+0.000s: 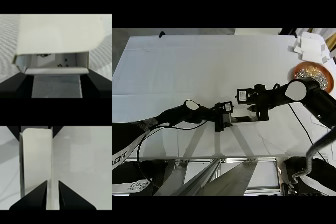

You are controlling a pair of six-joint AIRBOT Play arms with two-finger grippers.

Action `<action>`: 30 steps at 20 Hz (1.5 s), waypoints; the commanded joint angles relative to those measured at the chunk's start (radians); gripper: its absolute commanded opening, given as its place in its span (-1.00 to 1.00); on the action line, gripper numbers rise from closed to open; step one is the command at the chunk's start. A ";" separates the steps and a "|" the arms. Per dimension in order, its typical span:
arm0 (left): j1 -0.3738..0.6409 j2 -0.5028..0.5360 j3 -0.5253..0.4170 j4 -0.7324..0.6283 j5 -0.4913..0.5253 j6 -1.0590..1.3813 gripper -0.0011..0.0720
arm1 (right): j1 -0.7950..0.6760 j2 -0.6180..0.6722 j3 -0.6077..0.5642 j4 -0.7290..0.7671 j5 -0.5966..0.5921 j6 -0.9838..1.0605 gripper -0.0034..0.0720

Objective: Fold the box and place the chain.

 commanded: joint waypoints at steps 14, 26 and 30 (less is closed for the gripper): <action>0.000 0.000 0.001 -0.002 0.003 -0.001 -0.28 | 0.001 -0.106 0.000 0.012 0.069 0.000 -0.45; 0.000 0.000 0.001 -0.002 0.003 -0.001 -0.28 | 0.001 -0.095 -0.003 0.012 0.093 0.002 -0.45; 0.000 0.000 0.001 -0.002 0.003 -0.001 -0.28 | 0.002 -0.093 -0.005 0.021 0.114 0.011 -0.23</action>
